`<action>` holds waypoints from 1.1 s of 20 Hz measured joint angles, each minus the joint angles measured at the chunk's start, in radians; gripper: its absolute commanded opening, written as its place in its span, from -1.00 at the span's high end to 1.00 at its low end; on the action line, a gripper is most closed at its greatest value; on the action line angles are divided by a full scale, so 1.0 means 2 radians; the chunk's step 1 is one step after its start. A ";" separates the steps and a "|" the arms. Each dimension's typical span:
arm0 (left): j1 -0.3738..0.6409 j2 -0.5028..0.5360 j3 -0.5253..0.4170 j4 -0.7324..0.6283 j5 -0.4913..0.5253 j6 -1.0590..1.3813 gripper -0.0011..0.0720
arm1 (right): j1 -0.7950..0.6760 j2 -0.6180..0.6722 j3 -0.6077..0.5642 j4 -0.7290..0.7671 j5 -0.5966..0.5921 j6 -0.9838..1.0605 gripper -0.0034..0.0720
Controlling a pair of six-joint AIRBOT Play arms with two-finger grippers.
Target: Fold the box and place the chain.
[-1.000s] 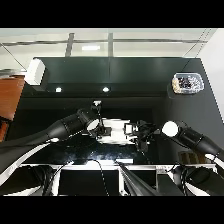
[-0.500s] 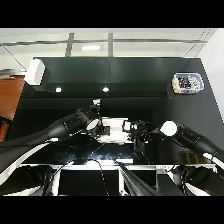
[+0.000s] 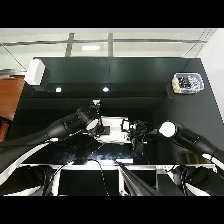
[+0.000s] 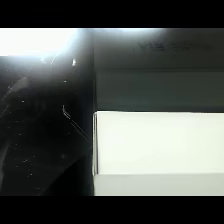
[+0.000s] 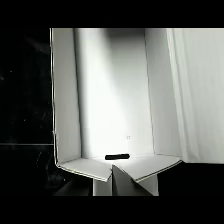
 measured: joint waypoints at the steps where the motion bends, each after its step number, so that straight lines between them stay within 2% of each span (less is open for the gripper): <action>1: 0.000 0.000 0.000 -0.004 0.005 -0.003 0.89 | 0.000 0.001 0.000 -0.014 0.004 0.007 0.07; 4: 0.000 0.000 0.000 -0.006 0.010 -0.002 0.89 | 0.000 0.007 0.000 -0.055 0.012 0.027 0.04; 5: 0.000 0.000 0.000 -0.006 0.009 -0.002 0.90 | 0.000 0.010 0.000 -0.065 0.013 0.032 -0.37; 6: 0.000 0.000 0.000 -0.005 0.007 -0.001 0.89 | 0.000 0.012 0.000 -0.076 0.013 0.035 -0.44; 12: 0.000 0.000 0.000 -0.001 0.002 0.000 0.90 | 0.000 0.015 0.000 -0.101 0.014 0.043 -0.44; 13: 0.000 0.000 0.000 -0.001 0.002 0.000 0.90 | 0.000 0.016 0.000 -0.100 0.012 0.044 -0.36; 14: 0.000 0.000 0.000 -0.001 0.001 0.000 0.89 | 0.000 0.016 0.000 -0.099 0.008 0.044 -0.09; 16: 0.000 0.000 0.000 0.000 0.001 0.000 0.89 | 0.000 0.016 0.000 -0.085 -0.001 0.040 -0.03; 17: 0.000 0.000 0.000 0.000 0.001 0.000 0.89 | 0.000 0.015 0.000 -0.074 -0.004 0.035 0.16; 18: 0.000 0.000 0.000 0.000 0.001 0.000 0.90 | 0.000 0.014 0.000 -0.064 -0.007 0.030 0.44; 19: 0.000 0.000 0.000 0.000 0.001 0.000 0.89 | 0.000 0.014 0.000 -0.056 -0.009 0.027 0.48; 20: 0.000 0.000 0.000 0.000 0.001 0.000 0.90 | 0.000 0.014 0.000 -0.049 -0.011 0.023 0.70; 22: 0.000 -0.001 0.000 0.001 0.001 -0.001 0.90 | 0.000 0.013 0.000 -0.036 -0.013 0.021 0.70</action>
